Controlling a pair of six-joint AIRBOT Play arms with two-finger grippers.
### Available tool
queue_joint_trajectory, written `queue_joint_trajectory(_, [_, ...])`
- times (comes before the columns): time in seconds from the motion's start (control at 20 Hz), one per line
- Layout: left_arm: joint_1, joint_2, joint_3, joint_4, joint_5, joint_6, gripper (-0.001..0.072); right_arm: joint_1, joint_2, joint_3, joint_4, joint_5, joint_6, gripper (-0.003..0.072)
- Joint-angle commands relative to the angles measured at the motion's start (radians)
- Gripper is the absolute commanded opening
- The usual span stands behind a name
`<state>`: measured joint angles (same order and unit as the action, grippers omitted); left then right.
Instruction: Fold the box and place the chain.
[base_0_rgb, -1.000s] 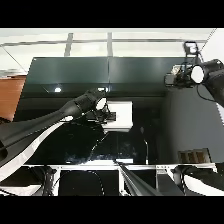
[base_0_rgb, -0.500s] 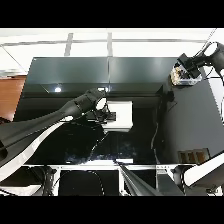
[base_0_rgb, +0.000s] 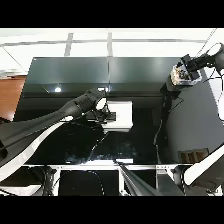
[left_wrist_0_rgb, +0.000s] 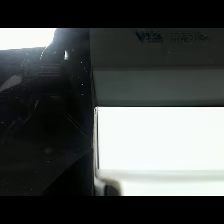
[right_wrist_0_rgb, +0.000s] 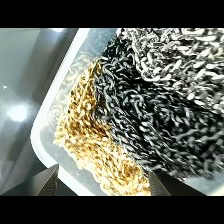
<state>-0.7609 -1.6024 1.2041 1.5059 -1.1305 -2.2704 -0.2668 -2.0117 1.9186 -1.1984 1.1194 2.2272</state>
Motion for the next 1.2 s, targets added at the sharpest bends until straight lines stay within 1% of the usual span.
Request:
queue_joint_trajectory(0.0, [0.001,0.0,0.001,0.0,0.0,0.0,0.0027,-0.003,-0.031,0.005,0.062,-0.04,0.018,0.0527])
queue_joint_trajectory(0.05, [0.001,0.0,0.001,0.0,-0.001,0.0,0.0027,-0.003,-0.036,0.005,0.063,-0.043,0.018,0.05])
queue_joint_trajectory(0.35, [0.001,0.0,0.001,0.0,0.0,0.0,0.0027,-0.002,-0.042,0.005,-0.013,-0.021,-0.006,0.05])
queue_joint_trajectory(0.45, [0.001,0.0,0.001,0.0,0.0,0.0,0.0027,-0.004,-0.041,0.007,-0.011,-0.008,-0.031,0.05])
queue_joint_trajectory(0.55, [0.001,0.0,0.001,0.0,0.0,0.0,0.0027,-0.014,-0.037,0.019,-0.005,0.013,-0.053,0.05])
queue_joint_trajectory(0.75, [0.001,0.0,0.001,0.0,0.001,0.0,0.0027,-0.035,-0.033,0.095,-0.006,0.113,-0.082,0.05])
queue_joint_trajectory(0.85, [0.001,0.0,0.001,0.0,0.001,0.0,0.0026,-0.037,-0.031,0.11,0.003,0.138,-0.082,0.05])
queue_joint_trajectory(1.05, [0.001,0.0,0.001,0.0,0.0,0.0,0.0027,-0.032,-0.031,0.11,0.058,0.129,-0.089,0.05])
queue_joint_trajectory(1.15, [0.001,0.0,0.001,0.0,0.0,0.0,0.0027,-0.029,-0.032,0.11,0.056,0.118,-0.089,0.05])
